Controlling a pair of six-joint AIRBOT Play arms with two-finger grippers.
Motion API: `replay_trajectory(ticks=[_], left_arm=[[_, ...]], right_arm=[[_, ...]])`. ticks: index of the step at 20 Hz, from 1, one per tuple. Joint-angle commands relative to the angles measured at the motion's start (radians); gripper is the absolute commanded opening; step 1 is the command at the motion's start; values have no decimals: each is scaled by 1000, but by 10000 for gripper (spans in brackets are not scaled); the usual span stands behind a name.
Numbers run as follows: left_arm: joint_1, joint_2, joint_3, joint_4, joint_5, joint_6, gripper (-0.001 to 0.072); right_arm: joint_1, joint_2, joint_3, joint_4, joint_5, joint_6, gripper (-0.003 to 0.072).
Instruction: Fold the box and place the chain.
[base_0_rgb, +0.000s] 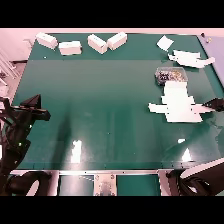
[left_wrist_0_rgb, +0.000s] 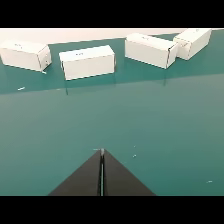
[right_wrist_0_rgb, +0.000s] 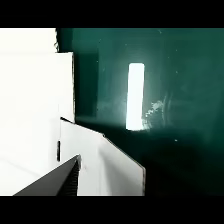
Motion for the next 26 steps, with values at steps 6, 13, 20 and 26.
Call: replay_trajectory(ticks=[6,13,20,26], left_arm=[[0,1,0,0,0,0,25],[0,1,0,0,0,0,25],[0,1,0,0,0,0,25],[0,1,0,0,0,0,25]], right_arm=[[37,-18,1,6,76,-3,371],[53,-55,-28,7,108,-2,12],[65,-55,-42,228,200,85,10],[250,-55,-113,310,200,110,9]])
